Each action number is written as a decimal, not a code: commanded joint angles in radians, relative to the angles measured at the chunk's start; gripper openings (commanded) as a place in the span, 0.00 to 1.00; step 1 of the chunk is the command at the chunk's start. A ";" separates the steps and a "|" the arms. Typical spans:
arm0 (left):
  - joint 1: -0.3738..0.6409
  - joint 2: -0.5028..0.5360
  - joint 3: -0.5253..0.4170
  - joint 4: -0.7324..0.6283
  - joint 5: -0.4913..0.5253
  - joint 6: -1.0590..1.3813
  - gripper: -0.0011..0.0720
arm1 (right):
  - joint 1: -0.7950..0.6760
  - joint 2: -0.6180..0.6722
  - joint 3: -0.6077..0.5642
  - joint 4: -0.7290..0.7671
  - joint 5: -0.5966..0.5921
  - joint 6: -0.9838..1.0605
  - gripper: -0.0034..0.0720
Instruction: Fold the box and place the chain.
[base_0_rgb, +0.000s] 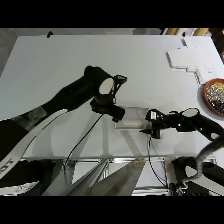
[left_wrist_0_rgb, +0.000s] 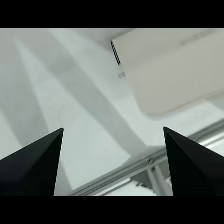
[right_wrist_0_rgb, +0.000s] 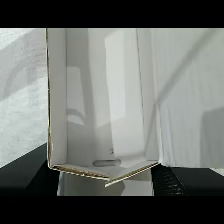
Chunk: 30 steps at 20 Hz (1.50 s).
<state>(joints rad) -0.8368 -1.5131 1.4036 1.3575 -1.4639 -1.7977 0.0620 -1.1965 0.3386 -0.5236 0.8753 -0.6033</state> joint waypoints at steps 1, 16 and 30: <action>0.055 0.106 -0.114 -0.149 0.037 0.393 0.97 | 0.000 0.000 0.000 0.000 0.000 0.000 0.59; 0.227 0.113 -0.714 -0.803 0.769 2.233 0.97 | 0.000 0.000 0.000 0.000 0.000 0.000 0.59; 0.168 0.056 -0.714 -0.986 0.750 2.285 0.97 | 0.000 0.000 0.000 0.000 0.000 0.000 0.59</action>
<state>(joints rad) -0.6556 -1.4548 0.6903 0.3965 -0.7048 0.5053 0.0620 -1.1965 0.3386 -0.5240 0.8761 -0.6048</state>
